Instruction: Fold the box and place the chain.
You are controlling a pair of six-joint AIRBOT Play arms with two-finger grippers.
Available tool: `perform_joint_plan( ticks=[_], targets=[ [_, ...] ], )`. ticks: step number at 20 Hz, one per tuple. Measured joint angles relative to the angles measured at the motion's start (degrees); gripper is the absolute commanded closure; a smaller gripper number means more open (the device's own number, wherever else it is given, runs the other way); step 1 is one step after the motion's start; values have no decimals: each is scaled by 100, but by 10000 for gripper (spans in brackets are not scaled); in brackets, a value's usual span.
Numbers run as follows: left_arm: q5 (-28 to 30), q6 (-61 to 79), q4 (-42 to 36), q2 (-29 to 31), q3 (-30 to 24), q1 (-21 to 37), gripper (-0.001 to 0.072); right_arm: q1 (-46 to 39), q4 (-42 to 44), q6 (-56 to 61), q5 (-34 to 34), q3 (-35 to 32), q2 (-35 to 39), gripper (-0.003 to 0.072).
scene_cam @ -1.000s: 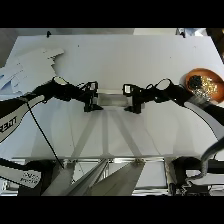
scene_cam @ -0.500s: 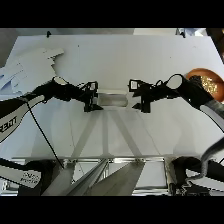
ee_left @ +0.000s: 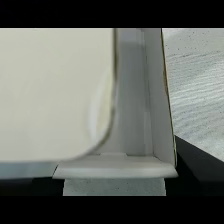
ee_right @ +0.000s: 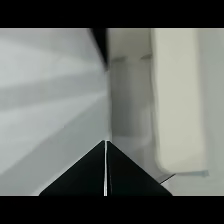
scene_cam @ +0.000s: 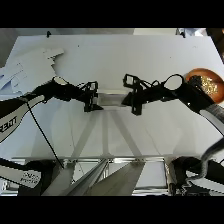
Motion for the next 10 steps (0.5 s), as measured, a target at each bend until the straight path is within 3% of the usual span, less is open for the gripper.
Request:
perform_joint_plan(
  ticks=[5, 10],
  targets=[
    [0, -17, -2, 0, 0, 0, 374, 70, 778, 22, -1550, 0, -520, 676],
    [9, -11, -9, 0, 0, 0, 374, 83, 1169, 35, -2221, 4, -901, 676]
  ],
)
